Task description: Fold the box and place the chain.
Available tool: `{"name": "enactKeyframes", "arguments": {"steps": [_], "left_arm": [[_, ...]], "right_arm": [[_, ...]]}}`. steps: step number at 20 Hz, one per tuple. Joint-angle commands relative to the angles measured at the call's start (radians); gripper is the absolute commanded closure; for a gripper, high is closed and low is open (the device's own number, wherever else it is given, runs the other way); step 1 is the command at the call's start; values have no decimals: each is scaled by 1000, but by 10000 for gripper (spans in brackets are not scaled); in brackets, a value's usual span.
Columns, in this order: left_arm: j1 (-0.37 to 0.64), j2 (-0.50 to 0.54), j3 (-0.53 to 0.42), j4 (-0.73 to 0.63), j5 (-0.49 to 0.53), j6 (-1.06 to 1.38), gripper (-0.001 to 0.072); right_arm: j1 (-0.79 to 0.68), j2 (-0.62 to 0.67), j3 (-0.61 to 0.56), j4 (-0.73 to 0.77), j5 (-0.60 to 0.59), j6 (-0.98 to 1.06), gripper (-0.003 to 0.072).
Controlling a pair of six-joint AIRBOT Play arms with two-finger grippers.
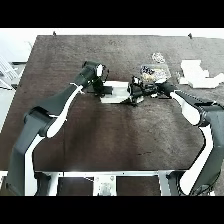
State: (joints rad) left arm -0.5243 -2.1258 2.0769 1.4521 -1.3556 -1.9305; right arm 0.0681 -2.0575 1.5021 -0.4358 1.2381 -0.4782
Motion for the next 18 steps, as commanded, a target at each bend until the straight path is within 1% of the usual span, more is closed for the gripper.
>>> {"name": "enactKeyframes", "arguments": {"steps": [1, 4, 6, 7, 8, 15, 18], "left_arm": [[-6, 0, 2, 0, 15, 23, 690], [-15, 0, 2, -2, 38, 24, 688], [-15, 1, 2, -28, 48, 24, 685], [-15, 4, 1, -41, 54, 24, 526], [-15, 6, 1, -43, 52, 23, 317], [-15, 9, 1, -61, 13, 37, 311], [-15, 8, 1, -53, 12, 47, 312]], "right_arm": [[0, 0, 0, -2, -2, -2, 106], [0, 0, 0, -2, -2, -2, 106], [0, 0, 0, -2, -2, -2, 106], [0, 0, 0, -2, -2, -2, 106], [0, 0, 0, -2, -2, -2, 106], [0, 0, 0, -2, -2, -2, 106], [0, 0, 0, -2, -2, -2, 106]]}}
